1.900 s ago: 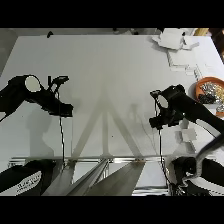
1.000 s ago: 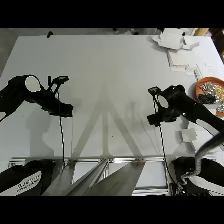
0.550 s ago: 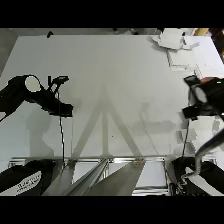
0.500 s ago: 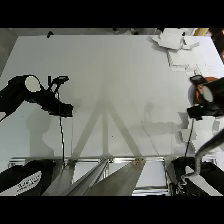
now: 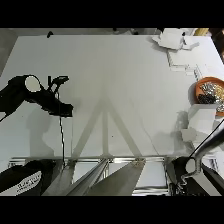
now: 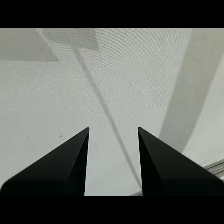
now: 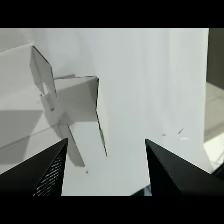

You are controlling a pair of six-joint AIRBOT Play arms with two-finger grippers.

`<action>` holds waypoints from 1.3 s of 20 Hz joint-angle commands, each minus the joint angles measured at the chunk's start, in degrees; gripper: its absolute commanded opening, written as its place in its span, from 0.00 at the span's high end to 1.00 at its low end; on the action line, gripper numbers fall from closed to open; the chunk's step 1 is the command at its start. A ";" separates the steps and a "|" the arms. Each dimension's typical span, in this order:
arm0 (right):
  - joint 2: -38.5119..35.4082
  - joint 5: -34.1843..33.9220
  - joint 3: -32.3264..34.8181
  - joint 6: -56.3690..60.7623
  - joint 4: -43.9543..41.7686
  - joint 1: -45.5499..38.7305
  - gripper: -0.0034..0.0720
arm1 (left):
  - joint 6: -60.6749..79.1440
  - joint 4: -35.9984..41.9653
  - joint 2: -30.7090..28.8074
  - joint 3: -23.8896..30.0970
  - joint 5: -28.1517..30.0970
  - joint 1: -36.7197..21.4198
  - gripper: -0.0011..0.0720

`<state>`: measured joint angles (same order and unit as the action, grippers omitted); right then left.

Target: Fold the box and place the chain.

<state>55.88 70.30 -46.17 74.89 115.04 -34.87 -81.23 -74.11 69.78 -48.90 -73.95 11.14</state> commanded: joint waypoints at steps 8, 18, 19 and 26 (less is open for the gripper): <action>16.17 -2.08 0.00 -3.17 0.81 -6.49 0.36 | 0.00 0.00 -0.02 0.02 0.00 0.02 0.51; 10.86 8.31 0.00 2.10 -4.83 2.64 0.93 | 0.00 -0.02 -0.02 0.02 0.00 0.02 0.51; 8.37 8.94 0.00 1.03 -8.17 5.90 0.93 | 0.00 0.00 -0.02 0.02 0.00 0.02 0.51; -10.32 7.02 5.09 4.72 -29.49 28.48 0.93 | 0.00 -0.02 -0.02 0.02 0.00 0.02 0.51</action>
